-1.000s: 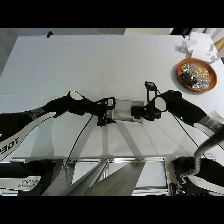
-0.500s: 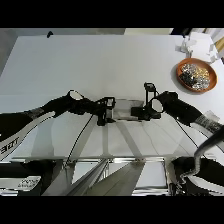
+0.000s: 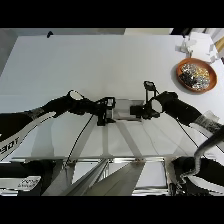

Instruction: Fold the box and place the chain.

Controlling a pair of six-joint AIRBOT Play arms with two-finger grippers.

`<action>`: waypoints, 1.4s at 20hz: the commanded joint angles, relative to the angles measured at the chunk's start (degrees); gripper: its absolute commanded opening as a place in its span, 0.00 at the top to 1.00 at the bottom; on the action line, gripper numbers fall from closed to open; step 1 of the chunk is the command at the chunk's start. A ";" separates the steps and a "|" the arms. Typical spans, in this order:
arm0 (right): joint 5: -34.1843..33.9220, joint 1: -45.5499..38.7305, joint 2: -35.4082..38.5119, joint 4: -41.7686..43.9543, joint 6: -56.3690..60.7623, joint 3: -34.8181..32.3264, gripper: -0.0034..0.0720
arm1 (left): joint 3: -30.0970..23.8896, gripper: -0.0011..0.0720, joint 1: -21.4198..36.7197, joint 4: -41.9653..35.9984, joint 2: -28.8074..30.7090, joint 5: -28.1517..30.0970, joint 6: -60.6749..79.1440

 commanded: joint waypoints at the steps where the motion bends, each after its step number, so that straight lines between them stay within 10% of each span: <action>1: -0.70 0.04 -0.09 -0.59 -0.02 0.02 0.67 | 0.00 0.97 0.00 0.02 -0.02 0.00 0.11; 10: 0.61 2.08 -1.68 -1.97 0.63 0.00 0.93 | 0.00 0.97 0.00 0.00 -0.02 0.00 0.11; 12: 0.74 2.08 -1.68 -1.97 0.61 0.00 0.93 | 0.00 0.97 0.00 0.02 -0.02 0.00 0.11; 15: 0.46 2.08 -1.68 -2.32 0.17 0.00 0.67 | 0.00 0.97 0.00 0.00 -0.02 0.00 0.11; 24: 1.38 2.08 -2.38 -2.95 0.17 0.00 0.91 | 0.00 0.97 0.00 0.00 -0.02 0.00 0.11; 28: 1.31 2.08 -2.19 -2.93 0.11 0.00 0.58 | 0.00 0.97 0.00 0.02 -0.02 0.00 0.11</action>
